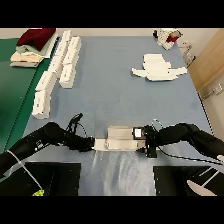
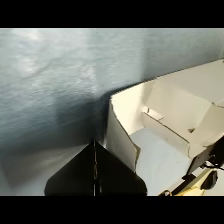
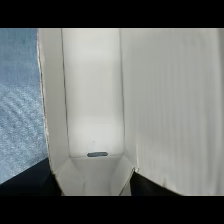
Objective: Fold the box.
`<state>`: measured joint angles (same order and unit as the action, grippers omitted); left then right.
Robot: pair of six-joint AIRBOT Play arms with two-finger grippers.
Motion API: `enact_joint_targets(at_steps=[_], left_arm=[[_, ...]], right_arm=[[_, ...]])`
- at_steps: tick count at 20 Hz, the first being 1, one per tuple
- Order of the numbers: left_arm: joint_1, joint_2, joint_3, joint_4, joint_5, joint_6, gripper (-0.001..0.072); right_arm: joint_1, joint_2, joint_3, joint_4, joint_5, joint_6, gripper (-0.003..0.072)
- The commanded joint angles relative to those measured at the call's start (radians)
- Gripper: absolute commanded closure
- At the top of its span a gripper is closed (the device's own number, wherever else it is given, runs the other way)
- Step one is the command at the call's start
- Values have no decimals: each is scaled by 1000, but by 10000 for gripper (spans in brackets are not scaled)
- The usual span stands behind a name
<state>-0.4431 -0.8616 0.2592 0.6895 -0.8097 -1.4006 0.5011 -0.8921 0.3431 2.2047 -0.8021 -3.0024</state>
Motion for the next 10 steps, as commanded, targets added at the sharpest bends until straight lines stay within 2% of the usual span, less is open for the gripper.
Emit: enact_joint_targets(at_steps=[1,10], left_arm=[[-62,-30,29,-21,70,-3,699],[-62,-23,130,-18,-5,-2,698]], right_arm=[[0,0,0,0,0,0,172],[0,0,0,0,0,0,172]])
